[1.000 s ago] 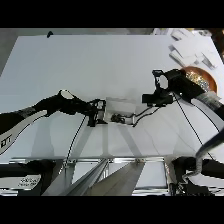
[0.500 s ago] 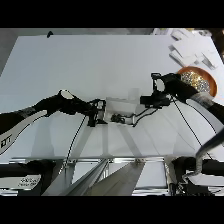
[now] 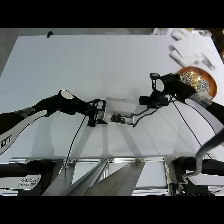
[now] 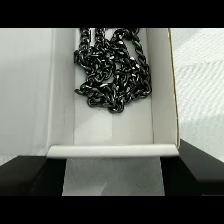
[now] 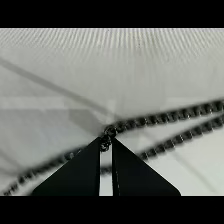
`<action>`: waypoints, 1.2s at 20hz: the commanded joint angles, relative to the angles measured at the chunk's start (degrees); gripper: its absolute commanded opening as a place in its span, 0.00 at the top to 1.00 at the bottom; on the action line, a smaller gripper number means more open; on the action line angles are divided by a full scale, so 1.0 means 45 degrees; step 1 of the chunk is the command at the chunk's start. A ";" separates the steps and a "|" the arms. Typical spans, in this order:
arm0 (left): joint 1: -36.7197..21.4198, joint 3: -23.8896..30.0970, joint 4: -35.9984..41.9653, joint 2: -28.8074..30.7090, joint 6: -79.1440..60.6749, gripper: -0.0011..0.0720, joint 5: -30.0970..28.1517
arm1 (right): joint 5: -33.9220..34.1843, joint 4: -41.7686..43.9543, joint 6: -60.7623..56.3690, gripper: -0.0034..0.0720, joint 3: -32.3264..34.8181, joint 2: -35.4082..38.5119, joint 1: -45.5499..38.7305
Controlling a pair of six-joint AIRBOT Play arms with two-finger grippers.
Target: Fold the box and place the chain.
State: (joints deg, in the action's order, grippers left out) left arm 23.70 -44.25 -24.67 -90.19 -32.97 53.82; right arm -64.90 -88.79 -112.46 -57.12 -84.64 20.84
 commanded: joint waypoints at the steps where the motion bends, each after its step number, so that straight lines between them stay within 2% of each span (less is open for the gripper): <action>1: -0.0010 -0.0010 -0.0005 0.0000 -0.0005 0.94 -0.0005 | -0.0117 -0.0223 0.0835 0.94 -0.0029 0.1413 -0.0005; 6: -0.0010 -0.0010 -0.0005 0.0000 -0.0005 0.94 0.0000 | -0.0748 0.0248 0.1452 0.94 -0.0029 0.4619 0.0811; 10: -0.0010 -0.0010 0.0000 0.0000 -0.0005 0.94 0.0000 | 0.0253 0.1758 0.1443 0.94 -0.0029 0.5989 0.2390; 14: -0.0010 -0.0010 0.0000 0.0000 -0.0005 0.94 -0.0005 | 0.1962 0.3279 0.1443 0.94 -0.0029 0.6120 0.3784; 18: -0.0010 -0.0010 0.0000 0.0000 -0.0005 0.94 -0.0005 | 0.3740 0.4012 0.1443 0.94 -0.0029 0.6110 0.4891; 24: -0.0010 -0.0010 -0.0005 0.0000 -0.0005 0.94 -0.0005 | 0.4415 0.4046 0.1438 0.93 -0.0029 0.5367 0.5523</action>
State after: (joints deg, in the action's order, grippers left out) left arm 23.70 -44.25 -24.67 -90.19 -32.97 53.82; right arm -47.09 -71.02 -106.00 -57.19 -58.67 44.49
